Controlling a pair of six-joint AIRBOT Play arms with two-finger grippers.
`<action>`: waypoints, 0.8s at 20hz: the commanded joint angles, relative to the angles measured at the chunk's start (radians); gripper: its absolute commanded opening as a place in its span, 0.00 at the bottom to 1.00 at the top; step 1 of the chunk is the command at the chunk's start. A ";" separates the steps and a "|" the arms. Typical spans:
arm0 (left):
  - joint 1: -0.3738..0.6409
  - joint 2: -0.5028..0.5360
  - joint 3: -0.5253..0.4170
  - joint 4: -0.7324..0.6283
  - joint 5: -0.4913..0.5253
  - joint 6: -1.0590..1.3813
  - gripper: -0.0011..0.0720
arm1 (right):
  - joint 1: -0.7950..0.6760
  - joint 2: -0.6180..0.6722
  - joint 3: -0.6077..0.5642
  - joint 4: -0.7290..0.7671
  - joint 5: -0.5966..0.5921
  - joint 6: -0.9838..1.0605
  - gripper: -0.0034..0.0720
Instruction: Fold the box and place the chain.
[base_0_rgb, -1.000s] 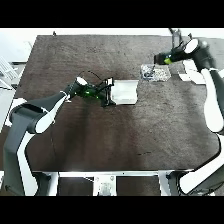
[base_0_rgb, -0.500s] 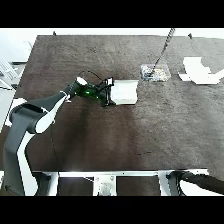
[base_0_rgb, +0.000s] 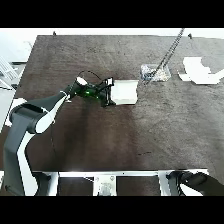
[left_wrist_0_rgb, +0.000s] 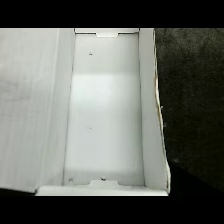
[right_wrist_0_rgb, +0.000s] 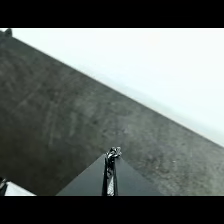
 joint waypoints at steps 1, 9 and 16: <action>0.000 0.000 0.001 -0.002 0.000 0.000 0.58 | 0.048 0.010 -0.072 -0.008 0.017 0.033 0.06; 0.000 0.000 0.001 -0.002 0.000 0.000 0.58 | 0.089 0.001 -0.269 0.019 -0.172 0.093 0.06; 0.000 0.000 0.001 -0.002 0.000 0.000 0.58 | 0.103 -0.090 -0.390 0.037 -0.290 0.149 0.06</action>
